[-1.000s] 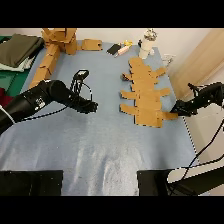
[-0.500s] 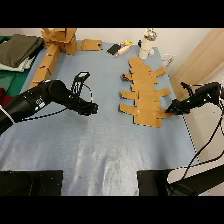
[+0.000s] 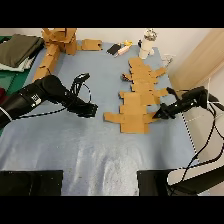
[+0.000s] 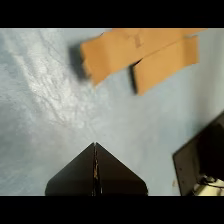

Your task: Fold the box.

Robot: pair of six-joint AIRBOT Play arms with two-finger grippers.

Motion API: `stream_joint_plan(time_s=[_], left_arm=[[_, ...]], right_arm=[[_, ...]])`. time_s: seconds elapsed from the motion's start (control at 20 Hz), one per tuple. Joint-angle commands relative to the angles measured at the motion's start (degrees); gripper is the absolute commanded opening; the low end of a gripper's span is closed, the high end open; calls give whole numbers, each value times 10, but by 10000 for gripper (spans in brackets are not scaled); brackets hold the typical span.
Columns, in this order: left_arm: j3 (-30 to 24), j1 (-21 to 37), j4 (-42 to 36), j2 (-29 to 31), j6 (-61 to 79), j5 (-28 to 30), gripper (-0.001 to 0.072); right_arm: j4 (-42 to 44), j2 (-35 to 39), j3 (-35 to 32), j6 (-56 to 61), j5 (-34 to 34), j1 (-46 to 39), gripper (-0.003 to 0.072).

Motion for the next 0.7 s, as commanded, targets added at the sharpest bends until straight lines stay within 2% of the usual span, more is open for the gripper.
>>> stream_joint_plan(time_s=[0.0, 0.05, 0.1, 0.3, 0.45, 0.65], left_arm=[[1, 65, -76, -1, 64, -68, 122], [1, 81, -75, -2, 64, -79, 352], [1, 96, -75, -4, 68, -92, 380], [-4, 125, -75, -14, 89, -103, 381], [-4, 131, -76, -46, 104, -119, 381], [-4, 133, -78, -109, 119, -129, 382]], right_arm=[[52, 45, -117, 0, 30, 54, 2], [72, 68, -158, 0, 50, 72, 2], [94, 94, -201, -1, 76, 93, 2], [136, 196, -315, -23, 183, 203, 2], [141, 264, -337, -54, 253, 276, 2], [140, 336, -343, -60, 309, 348, 2]])
